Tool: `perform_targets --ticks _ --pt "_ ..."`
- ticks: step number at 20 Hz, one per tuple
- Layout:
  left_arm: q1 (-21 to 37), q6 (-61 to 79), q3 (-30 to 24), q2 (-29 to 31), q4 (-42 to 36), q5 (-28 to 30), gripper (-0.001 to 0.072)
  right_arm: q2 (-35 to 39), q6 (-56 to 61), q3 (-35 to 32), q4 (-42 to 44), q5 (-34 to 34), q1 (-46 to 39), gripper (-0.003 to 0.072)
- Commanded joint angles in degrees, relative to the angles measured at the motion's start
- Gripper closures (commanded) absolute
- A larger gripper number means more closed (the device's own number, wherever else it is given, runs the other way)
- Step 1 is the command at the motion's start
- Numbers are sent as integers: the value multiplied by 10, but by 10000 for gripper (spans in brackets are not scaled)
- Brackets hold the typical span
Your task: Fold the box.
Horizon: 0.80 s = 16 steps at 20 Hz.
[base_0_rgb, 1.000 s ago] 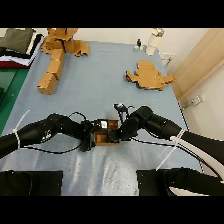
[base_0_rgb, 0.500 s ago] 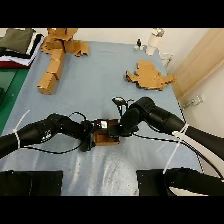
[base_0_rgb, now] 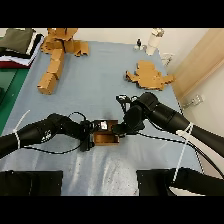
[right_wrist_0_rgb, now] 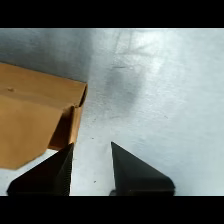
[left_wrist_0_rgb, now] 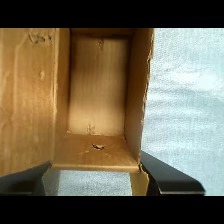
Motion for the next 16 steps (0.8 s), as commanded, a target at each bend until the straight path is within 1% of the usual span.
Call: perform_targets --ticks 1,3,4,5,6,7,8,9,10,11,13,14,15,16 --pt "0 0 0 0 2 0 286 18 5 1 -19 -19 -2 310" --pt "0 0 0 0 2 0 286 37 17 1 -44 -38 -10 312" --pt "0 0 0 0 2 0 286 45 22 1 -68 -50 -15 377" --pt "1 0 0 0 2 0 286 52 21 1 -88 -59 -24 524" --pt "0 0 0 0 2 0 286 57 20 0 -99 -59 -38 632" --pt "0 0 0 0 2 1 286 56 10 0 -99 -49 -63 684" --pt "0 0 0 0 2 1 286 52 -11 0 -82 -27 -94 685" --pt "1 0 0 0 2 1 286 43 -54 0 -30 10 -139 685" --pt "0 0 0 0 2 0 286 27 -114 0 47 51 -187 685" --pt "0 0 0 0 2 0 286 1 -205 0 160 84 -241 685" --pt "1 0 0 0 2 0 287 -69 -357 0 389 92 -324 685" --pt "0 0 0 0 2 0 286 -103 -416 0 471 84 -342 685" --pt "0 0 0 0 2 0 286 -134 -472 1 532 73 -348 684" --pt "0 0 0 0 2 0 286 -159 -514 5 563 59 -344 684"
